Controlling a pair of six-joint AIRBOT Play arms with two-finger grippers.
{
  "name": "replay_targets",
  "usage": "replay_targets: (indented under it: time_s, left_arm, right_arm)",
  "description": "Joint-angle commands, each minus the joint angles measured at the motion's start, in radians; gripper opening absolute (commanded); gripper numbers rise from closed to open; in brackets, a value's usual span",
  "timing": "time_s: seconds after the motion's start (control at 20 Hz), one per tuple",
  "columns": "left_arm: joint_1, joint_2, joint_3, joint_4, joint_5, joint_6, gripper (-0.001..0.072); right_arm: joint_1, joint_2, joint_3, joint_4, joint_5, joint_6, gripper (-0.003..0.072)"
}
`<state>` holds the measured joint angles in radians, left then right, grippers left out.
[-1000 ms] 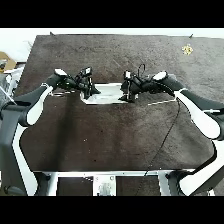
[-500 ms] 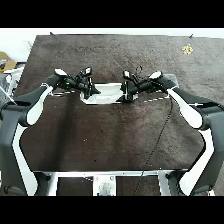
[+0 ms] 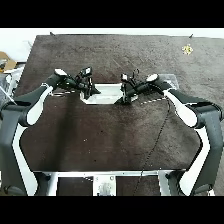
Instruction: Fold the box and place the chain.
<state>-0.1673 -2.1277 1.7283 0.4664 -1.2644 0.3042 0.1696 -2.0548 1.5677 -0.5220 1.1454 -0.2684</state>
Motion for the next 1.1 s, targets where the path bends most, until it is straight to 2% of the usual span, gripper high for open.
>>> replay_targets:
  time_s: [0.0, 0.3, 0.35, 0.45, 0.5, 0.55, 1.05]
  left_arm:
    - [0.0, 0.0, 0.0, 0.0, 0.001, 0.0, 0.0011]
    - [0.0, 0.0, 0.0, 0.0, 0.001, 0.0, 0.0011]
    - [0.0, 0.0, 0.0, 0.0, 0.001, 0.0, 0.0011]
    - [0.0, 0.0, 0.0, 0.0, 0.001, 0.0, 0.0011]
    - [0.0, 0.0, 0.0, 0.0, 0.001, 0.0, 0.0011]
    - [0.0, 0.0, 0.0, 0.0, 0.0, 0.0, 0.0011]
    - [0.0, 0.0, 0.0, 0.0, 0.0, 0.0, 0.0011]
  right_arm:
    - [0.002, -0.003, 0.001, -0.005, -0.014, -0.009, 0.0615]
    - [0.002, -0.003, 0.001, -0.023, -0.017, -0.009, 0.0613]
    - [0.002, -0.003, 0.001, -0.028, -0.016, -0.008, 0.0556]
    - [0.002, -0.003, 0.001, -0.037, -0.016, -0.008, 0.0554]
    - [0.002, -0.003, 0.001, -0.041, -0.016, -0.008, 0.0463]
    - [0.002, -0.003, 0.001, -0.042, -0.018, -0.008, 0.0445]
    - [0.002, -0.003, 0.001, -0.042, -0.05, -0.008, 0.0445]
